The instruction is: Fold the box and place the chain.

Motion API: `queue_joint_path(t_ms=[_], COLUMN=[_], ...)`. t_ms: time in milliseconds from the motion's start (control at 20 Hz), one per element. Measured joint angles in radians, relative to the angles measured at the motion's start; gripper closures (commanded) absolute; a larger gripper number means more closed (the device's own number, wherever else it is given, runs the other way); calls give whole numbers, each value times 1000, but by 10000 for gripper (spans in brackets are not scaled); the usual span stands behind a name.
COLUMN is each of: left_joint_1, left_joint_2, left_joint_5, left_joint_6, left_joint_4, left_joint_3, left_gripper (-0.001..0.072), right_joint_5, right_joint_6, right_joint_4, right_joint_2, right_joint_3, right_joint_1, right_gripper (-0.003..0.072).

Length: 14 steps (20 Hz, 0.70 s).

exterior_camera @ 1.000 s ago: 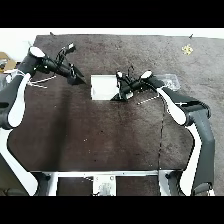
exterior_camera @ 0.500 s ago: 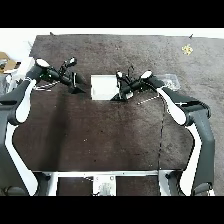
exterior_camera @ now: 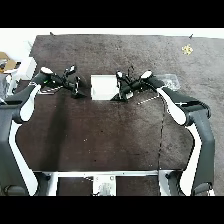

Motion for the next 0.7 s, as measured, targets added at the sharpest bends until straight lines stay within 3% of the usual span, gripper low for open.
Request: queue_joint_path(t_ms=[250,700], left_joint_1=[-21,-69], left_joint_2=[-4,-4], left_joint_5=[26,95], left_joint_6=[53,68], left_joint_4=[-72,-85], left_joint_3=[-62,-78], left_gripper=[-5,-5], right_joint_5=[0,0], right_joint_6=[0,0], right_joint_4=[0,0], right_joint_2=[0,0], right_joint_3=[0,0], right_joint_1=[0,0], right_gripper=[231,231])
